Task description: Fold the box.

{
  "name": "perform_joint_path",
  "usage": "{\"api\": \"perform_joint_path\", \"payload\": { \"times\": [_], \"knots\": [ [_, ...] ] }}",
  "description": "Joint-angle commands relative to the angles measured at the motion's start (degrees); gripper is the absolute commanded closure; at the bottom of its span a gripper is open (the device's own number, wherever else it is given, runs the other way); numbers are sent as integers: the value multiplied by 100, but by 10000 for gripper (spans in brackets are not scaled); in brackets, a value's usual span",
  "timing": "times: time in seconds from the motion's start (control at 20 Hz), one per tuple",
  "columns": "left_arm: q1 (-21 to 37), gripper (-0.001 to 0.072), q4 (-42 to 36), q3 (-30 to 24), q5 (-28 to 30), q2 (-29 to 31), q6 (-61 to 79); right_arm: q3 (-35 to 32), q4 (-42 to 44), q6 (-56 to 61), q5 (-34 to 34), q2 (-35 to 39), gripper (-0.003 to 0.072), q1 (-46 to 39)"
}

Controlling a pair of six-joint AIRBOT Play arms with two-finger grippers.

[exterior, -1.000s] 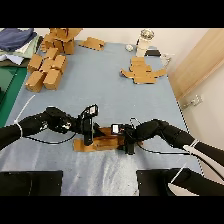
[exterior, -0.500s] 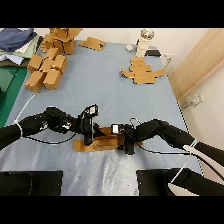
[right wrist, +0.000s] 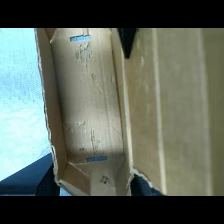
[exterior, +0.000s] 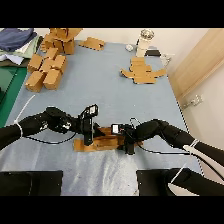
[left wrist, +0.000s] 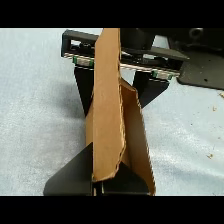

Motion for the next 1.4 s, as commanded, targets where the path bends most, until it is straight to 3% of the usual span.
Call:
{"api": "perform_joint_path", "payload": {
  "times": [0.0,0.5,0.55,0.6,0.65,0.7,0.85,1.0,1.1,1.2,1.25,1.3,1.35],
  "knots": [
    [-2,697,-11,7,7,-2,2,-2,0,0,-4,-4,242,4],
    [0,694,-11,7,164,-2,-219,-2,0,0,-4,-2,242,4],
    [11,660,-9,7,251,0,-328,-2,0,0,-4,-4,242,4],
    [13,320,-13,7,400,0,-407,-2,0,0,-4,-4,242,4],
    [15,106,-11,9,549,2,-686,-2,0,0,-4,-4,242,4],
    [46,46,46,7,673,26,-966,-2,0,0,-2,-4,242,4],
    [275,49,404,9,730,341,-1576,-2,0,0,-4,-4,242,4],
    [629,49,1408,7,697,1078,-2920,-2,0,0,-4,-4,242,4],
    [758,49,2371,7,389,1661,-4260,-2,0,0,-4,-4,242,4],
    [743,55,2992,7,-282,2153,-5720,-2,0,0,-4,-4,242,4],
    [745,238,3163,4,-765,2315,-6435,-2,0,0,-4,-2,242,4],
    [743,583,3259,-7,-1290,2398,-7034,-2,0,0,-4,-4,242,4],
    [704,698,3309,-31,-1766,2417,-7674,-2,0,0,-4,-4,242,4]
  ]
}}
